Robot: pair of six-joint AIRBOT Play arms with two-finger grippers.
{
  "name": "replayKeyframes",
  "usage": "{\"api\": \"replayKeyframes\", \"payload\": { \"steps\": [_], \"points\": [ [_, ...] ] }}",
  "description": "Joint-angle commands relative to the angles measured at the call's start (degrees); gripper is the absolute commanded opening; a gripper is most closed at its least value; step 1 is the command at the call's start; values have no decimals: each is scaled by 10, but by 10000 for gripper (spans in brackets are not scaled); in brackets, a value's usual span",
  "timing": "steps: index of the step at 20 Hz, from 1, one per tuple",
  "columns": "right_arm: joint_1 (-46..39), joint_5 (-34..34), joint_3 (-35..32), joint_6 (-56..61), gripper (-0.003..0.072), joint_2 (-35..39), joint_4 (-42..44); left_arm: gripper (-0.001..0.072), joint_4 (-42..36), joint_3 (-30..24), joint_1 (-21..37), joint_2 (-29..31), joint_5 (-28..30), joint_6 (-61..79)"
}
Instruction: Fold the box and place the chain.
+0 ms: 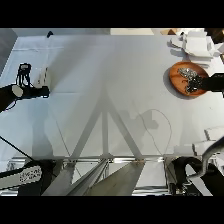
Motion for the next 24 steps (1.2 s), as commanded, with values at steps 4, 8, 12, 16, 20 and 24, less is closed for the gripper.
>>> {"api": "replayKeyframes", "payload": {
  "steps": [4,8,12,16,20,24],
  "points": [
    [0,0,0,0,11,0,0,701,0,0,0,28,-28,3],
    [0,0,0,0,11,0,0,700,0,0,0,97,-29,3],
    [0,0,0,0,11,0,0,700,0,0,0,177,-28,2],
    [0,0,0,0,11,0,0,699,-4,0,0,240,-29,2],
    [0,0,0,0,11,0,0,699,-4,0,0,273,-28,2],
    [0,0,0,0,11,0,0,699,-4,0,0,276,-29,2]
  ]
}}
